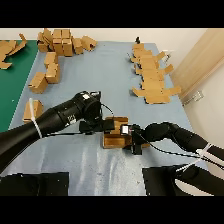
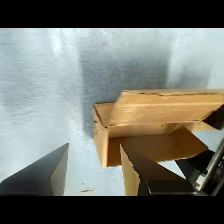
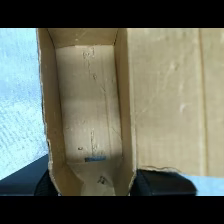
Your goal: Fold the box.
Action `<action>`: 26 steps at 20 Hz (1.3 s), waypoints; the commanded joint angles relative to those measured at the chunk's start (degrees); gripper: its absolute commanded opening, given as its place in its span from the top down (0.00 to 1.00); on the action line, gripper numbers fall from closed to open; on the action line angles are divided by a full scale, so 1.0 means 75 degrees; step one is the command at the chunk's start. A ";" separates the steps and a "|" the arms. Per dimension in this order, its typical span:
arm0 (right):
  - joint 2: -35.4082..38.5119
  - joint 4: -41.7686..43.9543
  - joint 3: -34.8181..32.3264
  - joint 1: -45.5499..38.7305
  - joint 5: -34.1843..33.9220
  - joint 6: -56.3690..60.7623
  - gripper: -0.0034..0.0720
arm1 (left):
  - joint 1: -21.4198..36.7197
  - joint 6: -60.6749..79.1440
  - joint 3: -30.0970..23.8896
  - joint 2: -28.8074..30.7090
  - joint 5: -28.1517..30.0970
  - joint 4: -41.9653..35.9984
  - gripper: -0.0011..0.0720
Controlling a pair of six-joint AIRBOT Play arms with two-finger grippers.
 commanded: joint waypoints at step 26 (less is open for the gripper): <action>0.0003 0.0009 -0.0003 0.0000 -0.0067 0.0003 0.26 | 0.1693 1.7725 -0.3783 0.0994 0.2859 -0.4552 0.36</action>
